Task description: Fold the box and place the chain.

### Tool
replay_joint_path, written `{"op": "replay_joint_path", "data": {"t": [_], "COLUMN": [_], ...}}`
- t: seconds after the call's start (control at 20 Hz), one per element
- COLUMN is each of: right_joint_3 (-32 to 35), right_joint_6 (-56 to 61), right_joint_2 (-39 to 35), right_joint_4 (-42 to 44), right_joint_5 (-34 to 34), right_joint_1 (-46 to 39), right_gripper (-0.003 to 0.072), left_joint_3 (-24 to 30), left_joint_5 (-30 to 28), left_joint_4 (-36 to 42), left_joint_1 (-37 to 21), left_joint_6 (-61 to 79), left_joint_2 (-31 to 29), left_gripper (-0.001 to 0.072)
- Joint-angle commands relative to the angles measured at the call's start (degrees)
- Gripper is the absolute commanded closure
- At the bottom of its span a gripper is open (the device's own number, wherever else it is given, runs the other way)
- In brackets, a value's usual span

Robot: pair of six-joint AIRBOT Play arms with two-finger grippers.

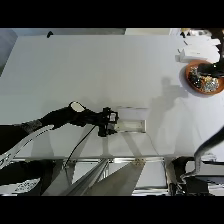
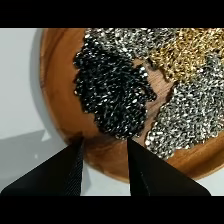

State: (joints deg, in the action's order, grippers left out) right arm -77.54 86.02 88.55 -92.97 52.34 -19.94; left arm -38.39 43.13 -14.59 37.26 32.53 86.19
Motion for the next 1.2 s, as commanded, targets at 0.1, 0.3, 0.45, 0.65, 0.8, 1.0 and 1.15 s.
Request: {"op": "replay_joint_path", "data": {"t": [0.1,0.3,0.45,0.65,0.8,1.0,1.15], "right_joint_3": [-2.01,-2.03,-2.03,-2.03,-2.03,-2.03,-2.03], "right_joint_6": [-0.42,-0.39,-0.35,-0.35,1.27,2.03,2.12], "right_joint_2": [6.60,8.74,9.75,10.27,10.64,11.28,12.04], "right_joint_4": [3.54,6.36,6.51,6.64,6.62,6.62,6.64], "right_joint_5": [-5.64,-6.34,-6.16,-6.69,-6.51,-6.54,-6.51], "right_joint_1": [-2.62,-2.62,-2.62,-2.62,-2.62,-2.62,-2.62], "right_gripper": [0.0501,0.0512,0.0508,0.0508,0.0508,0.0509,0.0516], "left_joint_3": [0.02,0.02,0.02,0.02,0.02,0.02,0.02], "left_joint_5": [-0.02,-0.02,-0.02,-0.02,-0.02,-0.02,-0.02], "left_joint_4": [0.00,0.00,0.00,0.00,0.00,0.00,0.00], "left_joint_1": [-0.02,-0.02,-0.02,-0.02,-0.02,-0.02,-0.02], "left_joint_6": [0.02,0.04,0.02,0.02,0.02,0.02,0.02], "left_joint_2": [0.02,0.02,0.02,0.02,0.02,0.02,0.02], "left_gripper": [0.0698,0.0698,0.0698,0.0698,0.0698,0.0698,0.0698]}}
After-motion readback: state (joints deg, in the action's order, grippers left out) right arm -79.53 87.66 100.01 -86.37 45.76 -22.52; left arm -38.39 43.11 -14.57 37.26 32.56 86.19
